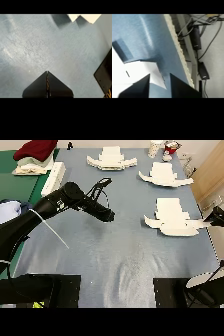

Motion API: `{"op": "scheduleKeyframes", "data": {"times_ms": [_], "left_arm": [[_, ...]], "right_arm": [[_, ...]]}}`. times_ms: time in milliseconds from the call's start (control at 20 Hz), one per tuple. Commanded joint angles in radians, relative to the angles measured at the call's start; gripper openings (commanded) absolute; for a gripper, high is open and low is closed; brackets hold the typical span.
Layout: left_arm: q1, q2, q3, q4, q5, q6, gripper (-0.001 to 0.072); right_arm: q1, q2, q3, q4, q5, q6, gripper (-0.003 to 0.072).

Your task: Fold the box.

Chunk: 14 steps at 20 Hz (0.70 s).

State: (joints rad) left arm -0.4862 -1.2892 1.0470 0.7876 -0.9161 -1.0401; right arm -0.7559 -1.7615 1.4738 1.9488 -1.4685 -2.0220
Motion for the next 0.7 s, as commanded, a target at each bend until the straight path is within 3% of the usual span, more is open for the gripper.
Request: {"op": "scheduleKeyframes", "data": {"times_ms": [0, 150, 500, 650], "left_arm": [[0.0, 0.0, 0.0, -0.01, 0.0, 0.0, 0.0016], [0.0, 0.0, 0.0, -0.014, -0.005, 0.0, 0.0017], [0.0, 0.0, 0.0, -0.067, -0.002, 0.011, 0.0017], [0.0, 0.0, 0.0, -0.068, 0.005, 0.011, 0.0017]], "right_arm": [[-0.002, -0.046, 0.013, 0.166, -0.105, -0.141, 0.0192], [0.03, -0.035, 0.013, 0.279, -0.176, -0.178, 0.0003], [0.252, 0.005, -0.006, 0.41, -0.174, -0.035, 0.0002], [0.392, 0.109, -0.095, 0.403, -0.069, 0.022, 0.0002]]}}
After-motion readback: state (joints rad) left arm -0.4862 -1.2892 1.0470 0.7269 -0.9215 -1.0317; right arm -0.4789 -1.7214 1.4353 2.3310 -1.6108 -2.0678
